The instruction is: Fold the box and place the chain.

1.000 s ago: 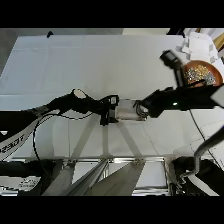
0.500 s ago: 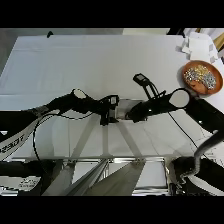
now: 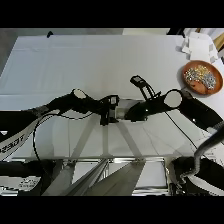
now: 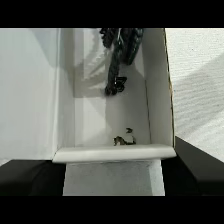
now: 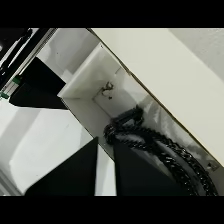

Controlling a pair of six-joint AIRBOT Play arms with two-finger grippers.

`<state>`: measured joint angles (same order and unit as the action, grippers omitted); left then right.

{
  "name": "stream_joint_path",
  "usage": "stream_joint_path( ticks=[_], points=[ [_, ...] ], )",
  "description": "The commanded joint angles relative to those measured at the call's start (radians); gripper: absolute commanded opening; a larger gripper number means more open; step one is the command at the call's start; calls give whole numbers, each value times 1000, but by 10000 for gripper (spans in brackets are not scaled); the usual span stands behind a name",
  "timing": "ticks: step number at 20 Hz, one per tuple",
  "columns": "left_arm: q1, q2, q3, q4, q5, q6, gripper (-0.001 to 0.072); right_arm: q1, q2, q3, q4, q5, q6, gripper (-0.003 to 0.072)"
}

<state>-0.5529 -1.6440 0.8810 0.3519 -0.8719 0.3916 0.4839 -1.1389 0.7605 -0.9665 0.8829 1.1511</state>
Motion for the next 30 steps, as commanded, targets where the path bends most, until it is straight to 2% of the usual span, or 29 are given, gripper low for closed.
stream_joint_path(
  ticks=[1,3,7,10,12,14,18,19,20,21,30],
  points=[
    [1,1,0,0,0,0,286,0,25,0,0,10,-1,222],
    [1,1,0,0,0,0,286,0,72,0,-37,19,0,227],
    [1,1,0,0,0,0,286,-24,221,0,-243,38,65,226],
    [1,1,0,0,0,0,286,-162,317,0,-352,122,109,226],
    [1,1,0,0,0,0,286,-298,338,0,-415,179,109,226],
    [1,1,0,1,0,0,286,-410,333,0,-467,132,164,226],
    [1,1,0,0,0,0,286,-584,287,0,-531,11,189,231],
    [1,1,0,0,0,0,286,-616,261,0,-538,-4,196,258],
    [1,1,0,0,0,0,286,-642,227,0,-542,-21,212,328],
    [1,1,0,0,0,0,286,-659,193,0,-544,-43,211,338],
    [1,1,0,0,0,0,286,-676,-97,0,-548,-138,210,337]
  ],
)
